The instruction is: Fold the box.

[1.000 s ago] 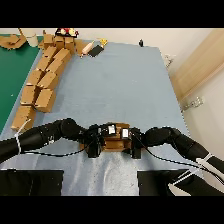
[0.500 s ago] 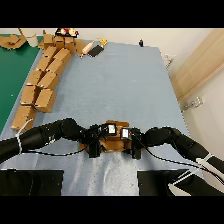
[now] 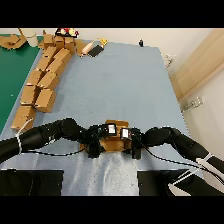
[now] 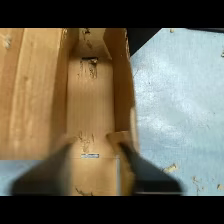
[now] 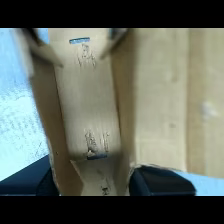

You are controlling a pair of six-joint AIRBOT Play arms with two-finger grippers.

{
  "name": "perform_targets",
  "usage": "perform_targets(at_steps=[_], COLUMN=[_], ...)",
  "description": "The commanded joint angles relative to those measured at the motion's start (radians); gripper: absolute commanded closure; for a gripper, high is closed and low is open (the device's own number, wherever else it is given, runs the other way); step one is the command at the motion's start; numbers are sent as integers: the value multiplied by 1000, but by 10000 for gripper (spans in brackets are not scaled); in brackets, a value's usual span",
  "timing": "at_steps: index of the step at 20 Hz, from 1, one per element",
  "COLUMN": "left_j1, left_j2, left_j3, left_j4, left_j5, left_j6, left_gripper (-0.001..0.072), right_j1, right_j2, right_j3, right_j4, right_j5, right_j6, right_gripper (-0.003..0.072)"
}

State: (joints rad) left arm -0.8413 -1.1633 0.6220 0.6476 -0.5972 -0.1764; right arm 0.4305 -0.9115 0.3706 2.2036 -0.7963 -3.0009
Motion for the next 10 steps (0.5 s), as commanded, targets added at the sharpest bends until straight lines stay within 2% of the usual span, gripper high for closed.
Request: perform_targets(at_steps=[1,4,7,10], left_j1=[13,14,14,78], left_j2=[19,105,251,403], left_j3=[0,0,0,-31], left_j4=[144,283,499,723], left_j5=[-27,-81,-85,-96], left_j6=[-68,-280,-642,-1187], left_gripper=[699,700,700,700], right_j1=[0,0,0,0], right_j2=[1,0,0,0], right_j3=[1,1,1,1], right_j4=[0,0,0,0], right_j5=[1,2,1,2], right_j6=[0,0,-1,-1], right_gripper=[184,184,185,185])
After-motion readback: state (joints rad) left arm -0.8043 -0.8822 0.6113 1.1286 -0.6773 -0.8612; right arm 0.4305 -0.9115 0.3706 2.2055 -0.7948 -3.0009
